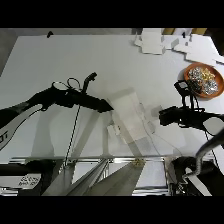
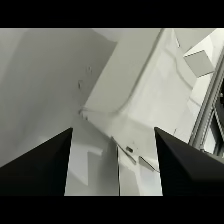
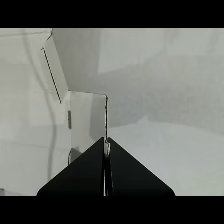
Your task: Fold the box and place the chain.
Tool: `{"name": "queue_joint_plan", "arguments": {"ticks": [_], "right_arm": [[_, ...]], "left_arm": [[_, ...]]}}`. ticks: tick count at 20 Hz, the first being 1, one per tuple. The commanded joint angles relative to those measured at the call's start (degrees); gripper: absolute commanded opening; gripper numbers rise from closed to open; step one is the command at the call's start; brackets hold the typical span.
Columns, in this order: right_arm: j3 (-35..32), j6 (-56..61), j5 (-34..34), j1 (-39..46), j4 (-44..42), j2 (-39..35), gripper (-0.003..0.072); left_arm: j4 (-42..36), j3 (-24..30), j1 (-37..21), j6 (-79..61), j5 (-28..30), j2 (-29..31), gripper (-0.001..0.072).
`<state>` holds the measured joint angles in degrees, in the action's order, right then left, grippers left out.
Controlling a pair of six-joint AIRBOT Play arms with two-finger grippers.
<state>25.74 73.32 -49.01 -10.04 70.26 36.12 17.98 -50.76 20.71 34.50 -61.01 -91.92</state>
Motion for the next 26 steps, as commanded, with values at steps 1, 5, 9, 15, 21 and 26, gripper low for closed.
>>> {"name": "queue_joint_plan", "arguments": {"ticks": [1, 5, 9, 15, 21, 26], "right_arm": [[0.0, -0.3, 0.1, -0.1, -0.5, 0.0, 0.0013], [0.0, -0.3, 0.1, -0.1, -0.5, 0.0, 0.0013], [0.0, -0.3, 0.2, -0.1, -0.5, 0.0, 0.0013], [0.0, -1.4, 0.2, -0.1, -2.3, -0.2, 0.0014], [3.0, -3.0, 0.2, -0.1, -2.6, -3.4, 0.0243], [5.9, -3.4, 0.2, -0.1, -0.9, -5.6, 0.0303]], "left_arm": [[-1.2, -4.8, 3.1, -2.0, -1.5, -6.0, 0.0572], [0.0, -5.9, 5.2, -2.2, -1.4, -8.2, 0.0570], [0.1, -5.9, 6.1, -5.3, -3.5, -8.3, 0.0402], [0.9, -6.9, 6.3, -20.7, -6.8, -7.9, 0.0003], [10.6, -7.2, 8.0, -30.6, -3.1, -0.5, 0.0005], [26.0, -7.2, 12.2, -30.0, -1.9, 4.0, 0.0005]]}}
